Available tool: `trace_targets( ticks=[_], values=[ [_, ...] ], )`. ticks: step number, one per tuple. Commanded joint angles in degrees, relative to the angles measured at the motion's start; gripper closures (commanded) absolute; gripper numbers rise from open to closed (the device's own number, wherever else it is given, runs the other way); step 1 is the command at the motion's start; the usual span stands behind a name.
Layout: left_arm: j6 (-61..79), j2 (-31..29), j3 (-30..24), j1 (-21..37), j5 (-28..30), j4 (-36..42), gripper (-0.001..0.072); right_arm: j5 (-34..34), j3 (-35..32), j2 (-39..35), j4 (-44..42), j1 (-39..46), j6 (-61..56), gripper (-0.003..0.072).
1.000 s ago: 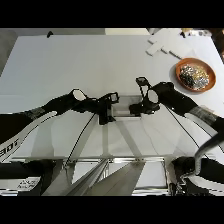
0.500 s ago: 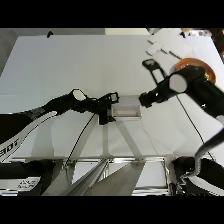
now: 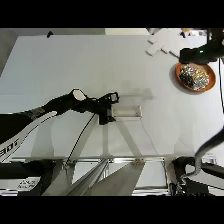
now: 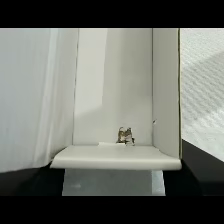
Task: Fold the box and place the chain.
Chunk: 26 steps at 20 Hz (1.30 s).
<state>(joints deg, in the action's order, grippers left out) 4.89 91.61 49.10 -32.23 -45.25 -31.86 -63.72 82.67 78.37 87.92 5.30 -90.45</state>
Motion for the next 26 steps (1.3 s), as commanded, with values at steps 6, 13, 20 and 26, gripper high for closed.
trace_targets(
  ticks=[6, 13, 20, 26],
  values=[
    [0.02, -0.02, 0.04, 0.00, 0.02, 0.00, 0.0697, 0.72, 1.86, 14.91, -0.68, 15.45, 5.60, 0.0275],
    [0.02, -0.02, 0.04, 0.00, 0.00, 0.00, 0.0697, 1.38, 1.86, 21.29, -0.28, 15.52, 8.13, 0.0344],
    [0.02, -0.02, 0.04, 0.00, 0.02, 0.00, 0.0697, 4.37, 1.86, 22.73, -2.82, 15.47, 11.74, 0.0397],
    [0.02, -0.02, 0.04, 0.00, 0.00, -0.02, 0.0697, 6.69, 1.86, 23.50, -4.61, 15.47, 14.43, 0.0456]
  ],
)
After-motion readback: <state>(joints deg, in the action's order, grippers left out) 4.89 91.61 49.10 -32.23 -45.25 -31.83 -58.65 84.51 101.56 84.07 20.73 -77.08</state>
